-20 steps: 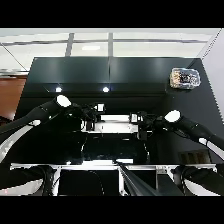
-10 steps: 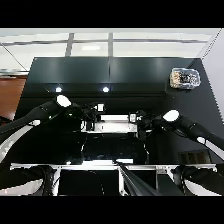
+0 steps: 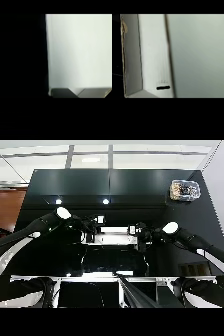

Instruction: Fold the box and place the chain.

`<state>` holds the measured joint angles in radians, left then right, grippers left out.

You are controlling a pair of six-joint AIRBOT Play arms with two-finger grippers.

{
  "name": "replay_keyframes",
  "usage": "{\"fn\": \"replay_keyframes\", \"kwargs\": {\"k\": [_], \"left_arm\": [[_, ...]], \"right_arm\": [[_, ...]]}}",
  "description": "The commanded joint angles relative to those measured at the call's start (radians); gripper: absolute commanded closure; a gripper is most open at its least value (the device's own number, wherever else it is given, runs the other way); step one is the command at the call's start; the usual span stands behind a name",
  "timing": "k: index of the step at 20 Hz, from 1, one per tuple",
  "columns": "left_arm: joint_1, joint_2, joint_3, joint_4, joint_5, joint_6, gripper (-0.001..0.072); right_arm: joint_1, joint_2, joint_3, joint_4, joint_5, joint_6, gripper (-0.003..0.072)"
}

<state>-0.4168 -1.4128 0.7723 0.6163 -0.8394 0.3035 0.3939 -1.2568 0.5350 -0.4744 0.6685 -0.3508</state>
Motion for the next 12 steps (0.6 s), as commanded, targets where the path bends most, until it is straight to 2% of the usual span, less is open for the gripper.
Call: {"fn": "replay_keyframes", "kwargs": {"k": [1,12], "left_arm": [[0.0,0.0,0.001,0.0,0.001,0.0,0.0683],[0.0,0.0,0.001,0.0,0.001,0.0,0.0683]], "right_arm": [[0.001,-0.001,0.001,-0.003,0.0,0.005,-0.0026],[0.001,-0.023,0.026,-0.051,0.005,0.074,-0.0026]]}}
